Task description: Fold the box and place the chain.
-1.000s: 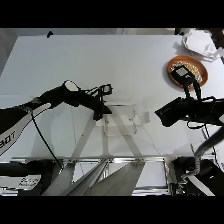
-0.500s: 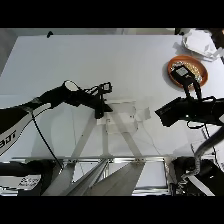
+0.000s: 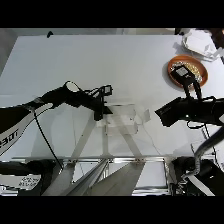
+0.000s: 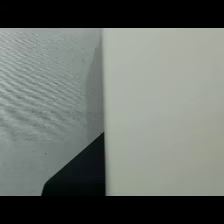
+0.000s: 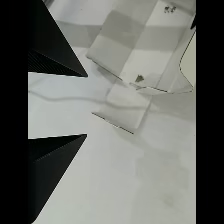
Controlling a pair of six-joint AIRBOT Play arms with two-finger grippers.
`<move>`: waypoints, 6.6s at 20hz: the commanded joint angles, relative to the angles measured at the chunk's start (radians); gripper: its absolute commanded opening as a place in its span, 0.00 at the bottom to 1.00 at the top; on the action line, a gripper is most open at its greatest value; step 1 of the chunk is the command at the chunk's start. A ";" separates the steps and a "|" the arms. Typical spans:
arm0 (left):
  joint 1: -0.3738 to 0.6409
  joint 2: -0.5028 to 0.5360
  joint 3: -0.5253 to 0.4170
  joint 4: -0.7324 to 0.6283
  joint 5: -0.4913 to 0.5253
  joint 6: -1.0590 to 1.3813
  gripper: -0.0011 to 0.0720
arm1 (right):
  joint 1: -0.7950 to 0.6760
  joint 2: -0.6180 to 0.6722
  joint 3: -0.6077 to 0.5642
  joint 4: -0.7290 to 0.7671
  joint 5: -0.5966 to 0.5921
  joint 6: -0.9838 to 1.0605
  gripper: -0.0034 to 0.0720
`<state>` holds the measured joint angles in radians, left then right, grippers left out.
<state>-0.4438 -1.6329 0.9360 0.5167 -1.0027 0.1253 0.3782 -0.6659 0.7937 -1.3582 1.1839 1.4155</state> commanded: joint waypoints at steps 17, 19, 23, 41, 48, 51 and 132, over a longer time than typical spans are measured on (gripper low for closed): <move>0.000 -0.001 0.010 0.023 -0.041 0.078 0.02 | 0.000 0.001 0.000 0.001 0.000 0.001 0.58; 0.000 -0.002 0.010 0.023 -0.040 0.077 0.02 | 0.000 0.001 0.000 0.001 0.000 0.001 0.58; 0.000 -0.002 0.010 0.023 -0.016 0.077 0.02 | 0.000 0.001 0.000 0.001 0.000 0.001 0.58; -0.001 -0.024 0.010 0.011 -0.011 0.077 0.02 | 0.000 0.001 0.000 0.001 -0.001 0.001 0.58; 0.000 -0.024 0.010 0.008 -0.011 0.077 0.03 | 0.000 0.001 0.000 0.000 -0.001 0.000 0.58; 0.000 -0.024 0.010 0.008 -0.011 0.077 0.03 | 0.000 0.001 0.000 0.001 -0.001 0.000 0.58; 0.000 0.003 0.010 0.022 0.045 0.053 0.03 | 0.143 0.006 -0.123 0.098 -0.214 -0.889 0.54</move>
<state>-0.4442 -1.6287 0.9455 0.5388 -0.9577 0.1783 0.5152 -0.7242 0.7399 -1.2366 1.0698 0.5201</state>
